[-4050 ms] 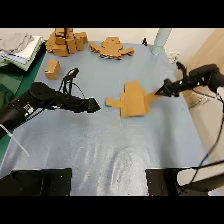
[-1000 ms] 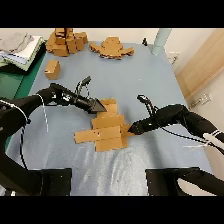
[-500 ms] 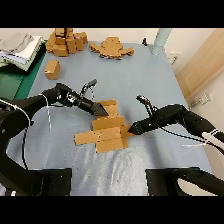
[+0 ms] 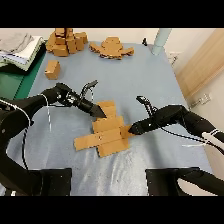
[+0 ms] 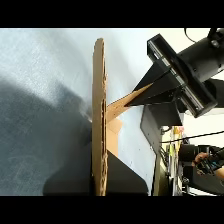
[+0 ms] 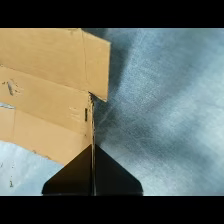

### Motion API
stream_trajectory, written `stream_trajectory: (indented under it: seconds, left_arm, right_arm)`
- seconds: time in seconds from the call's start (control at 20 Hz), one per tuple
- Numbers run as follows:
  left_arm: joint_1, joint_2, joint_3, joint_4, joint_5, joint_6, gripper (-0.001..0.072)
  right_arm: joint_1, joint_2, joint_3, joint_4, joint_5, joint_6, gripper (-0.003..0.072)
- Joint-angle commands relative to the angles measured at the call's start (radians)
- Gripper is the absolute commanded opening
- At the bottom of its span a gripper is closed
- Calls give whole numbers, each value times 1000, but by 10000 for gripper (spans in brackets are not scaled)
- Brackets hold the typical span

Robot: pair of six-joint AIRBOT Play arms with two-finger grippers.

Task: Fold the box.

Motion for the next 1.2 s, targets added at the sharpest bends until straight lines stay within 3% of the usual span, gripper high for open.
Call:
stream_trajectory:
  seconds: [0.0, 0.05, 0.2, 0.3, 0.4, 0.5, 0.55, 0.6, 0.8, 0.85, 0.9, 0.95, 1.1, 1.15]
  left_arm:
    - [0, 0, 5, 6, 10, 10, 13]
    - [0, 0, 14, 5, 17, 18, 13]
    - [-10, 17, 53, 5, 40, 64, 9]
    - [-35, 51, 57, 6, 88, 111, 8]
    - [-69, 85, 55, 16, 138, 161, 8]
    - [-105, 109, 54, 44, 175, 188, 7]
    - [-122, 114, 54, 53, 175, 208, 7]
    - [-135, 114, 55, 67, 175, 216, 7]
    - [-148, 115, 53, 105, 174, 243, 7]
    - [-149, 118, 53, 105, 174, 261, 8]
    - [-150, 123, 53, 103, 174, 278, 7]
    - [-151, 130, 51, 90, 177, 300, 7]
    - [-161, 185, -10, 18, 255, 414, 6]
    - [-164, 203, -43, -15, 280, 467, 7]
  right_arm:
    - [-1, 0, 0, -5, 21, 1, 250]
    - [-3, 0, 2, -7, 33, 13, 389]
    - [-44, 0, 21, -103, 61, 195, 393]
    - [-79, 0, 68, -324, 55, 435, 390]
    - [-80, 0, 119, -569, 32, 634, 214]
    - [-73, 0, 155, -753, 14, 794, 199]
    - [-74, 0, 164, -825, 10, 856, 90]
    - [-74, 0, 164, -891, 9, 900, 90]
    - [-74, 0, 164, -890, -32, 907, 112]
    - [-74, 0, 164, -878, -35, 907, 191]
    - [-74, 0, 164, -872, -36, 908, 334]
    - [-74, 0, 164, -864, -36, 910, 332]
    - [-74, -2, 164, -862, -36, 945, 158]
    - [-74, -2, 164, -855, -35, 948, 145]
